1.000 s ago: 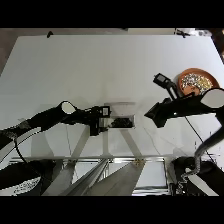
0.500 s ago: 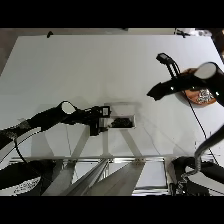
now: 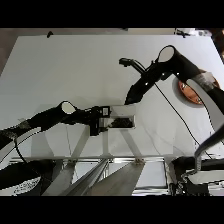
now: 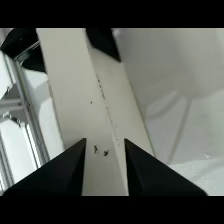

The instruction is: Fold the box and place the chain.

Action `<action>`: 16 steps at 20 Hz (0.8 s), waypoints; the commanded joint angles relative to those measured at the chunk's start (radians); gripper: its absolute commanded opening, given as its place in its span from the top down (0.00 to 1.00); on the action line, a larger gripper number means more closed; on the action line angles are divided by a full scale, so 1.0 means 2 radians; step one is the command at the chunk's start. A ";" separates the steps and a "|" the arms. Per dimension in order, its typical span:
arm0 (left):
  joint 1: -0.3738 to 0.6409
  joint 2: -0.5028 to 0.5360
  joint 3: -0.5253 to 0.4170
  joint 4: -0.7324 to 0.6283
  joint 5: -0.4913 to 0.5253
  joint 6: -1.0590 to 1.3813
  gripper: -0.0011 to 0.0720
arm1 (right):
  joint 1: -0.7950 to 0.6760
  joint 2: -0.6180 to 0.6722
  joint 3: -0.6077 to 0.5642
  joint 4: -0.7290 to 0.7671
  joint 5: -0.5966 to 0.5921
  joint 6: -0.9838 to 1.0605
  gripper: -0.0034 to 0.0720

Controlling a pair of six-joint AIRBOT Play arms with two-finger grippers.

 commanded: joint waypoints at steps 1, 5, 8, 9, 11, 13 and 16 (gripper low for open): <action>0.000 0.000 0.000 0.000 0.000 0.000 0.68 | 0.043 -0.002 0.008 -0.050 0.029 -0.016 0.51; 0.000 0.000 0.000 0.000 0.000 0.000 0.68 | 0.081 0.026 0.007 -0.097 0.028 -0.031 0.50; 0.000 0.000 0.000 0.000 0.000 0.000 0.68 | 0.104 0.052 0.006 -0.105 0.028 -0.031 0.50; 0.000 0.000 0.000 0.000 0.000 0.000 0.68 | 0.112 0.056 0.004 -0.115 0.024 -0.031 0.50; 0.000 0.000 0.000 0.000 0.000 0.000 0.68 | 0.129 0.057 -0.006 -0.141 -0.003 -0.029 0.25; 0.000 0.000 0.000 0.000 0.000 0.000 0.68 | 0.144 0.057 -0.021 -0.162 -0.041 -0.020 0.19; 0.000 0.000 0.000 0.000 0.000 0.000 0.68 | 0.154 0.058 -0.035 -0.180 -0.060 -0.002 0.26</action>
